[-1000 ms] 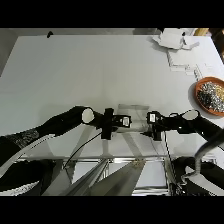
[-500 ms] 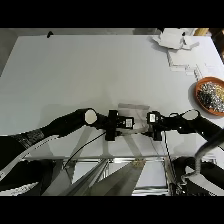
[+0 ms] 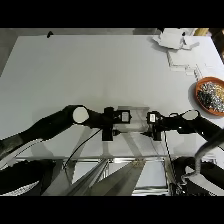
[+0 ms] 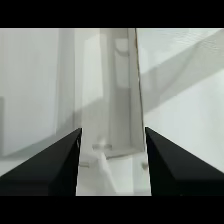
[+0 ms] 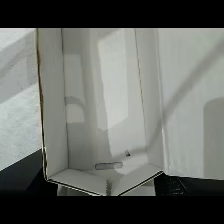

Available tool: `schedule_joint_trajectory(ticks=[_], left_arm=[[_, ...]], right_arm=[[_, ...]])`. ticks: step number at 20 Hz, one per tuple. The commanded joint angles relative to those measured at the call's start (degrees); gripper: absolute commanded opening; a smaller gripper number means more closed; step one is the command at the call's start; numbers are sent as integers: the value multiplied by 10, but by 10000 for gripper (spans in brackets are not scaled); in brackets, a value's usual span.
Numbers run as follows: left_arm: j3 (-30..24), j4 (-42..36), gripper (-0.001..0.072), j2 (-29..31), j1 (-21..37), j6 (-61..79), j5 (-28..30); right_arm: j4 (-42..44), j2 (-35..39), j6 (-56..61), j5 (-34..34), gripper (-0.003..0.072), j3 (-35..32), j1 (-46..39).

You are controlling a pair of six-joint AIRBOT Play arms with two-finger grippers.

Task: Fold the box and place the chain.

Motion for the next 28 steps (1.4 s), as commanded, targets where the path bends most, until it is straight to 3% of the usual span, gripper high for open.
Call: schedule_joint_trajectory(ticks=[1,4,6,12,18,22,28], left_arm=[[0,110,349,76,43,-253,-93],[-3,169,179,111,108,-471,-155],[-17,169,8,111,144,-585,-161],[-93,84,3,50,155,-634,-80],[-95,20,4,-51,137,-632,-56],[-92,-47,7,-51,111,-578,-40],[-91,-68,7,-24,92,-566,-23]], right_arm=[[-2,0,-2,2,460,0,0],[-2,0,-2,2,460,0,0],[-2,0,-2,2,460,0,0],[-2,0,-2,2,460,0,0],[-2,0,-2,2,460,0,0],[-2,0,-2,2,460,0,0],[-2,0,-2,2,460,0,0]])
